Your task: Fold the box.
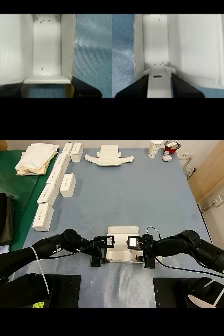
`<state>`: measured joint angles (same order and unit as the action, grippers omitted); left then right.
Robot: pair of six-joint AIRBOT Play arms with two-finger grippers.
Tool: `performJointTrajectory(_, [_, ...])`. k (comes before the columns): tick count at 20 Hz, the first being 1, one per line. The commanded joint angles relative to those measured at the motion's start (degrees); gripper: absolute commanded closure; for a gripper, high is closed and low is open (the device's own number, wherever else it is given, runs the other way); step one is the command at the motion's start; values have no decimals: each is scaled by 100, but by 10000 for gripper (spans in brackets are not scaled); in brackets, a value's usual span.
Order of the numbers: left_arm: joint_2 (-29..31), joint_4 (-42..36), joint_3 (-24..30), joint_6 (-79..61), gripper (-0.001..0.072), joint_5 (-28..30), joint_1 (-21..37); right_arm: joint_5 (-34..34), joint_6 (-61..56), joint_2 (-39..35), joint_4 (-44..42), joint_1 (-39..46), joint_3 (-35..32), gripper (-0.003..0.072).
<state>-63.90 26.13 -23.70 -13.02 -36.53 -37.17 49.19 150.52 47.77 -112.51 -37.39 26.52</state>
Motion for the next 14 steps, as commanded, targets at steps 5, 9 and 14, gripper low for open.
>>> performJointTrajectory(5, [4,0,-7,-2,253,0,0,1071,-3447,-221,1996,7,280,683])
performJointTrajectory(9, [4,0,-7,-2,252,0,0,1714,-6384,-238,3943,173,411,683])
performJointTrajectory(14, [4,0,-7,-2,253,0,0,2533,-8046,-236,4057,1687,385,684])
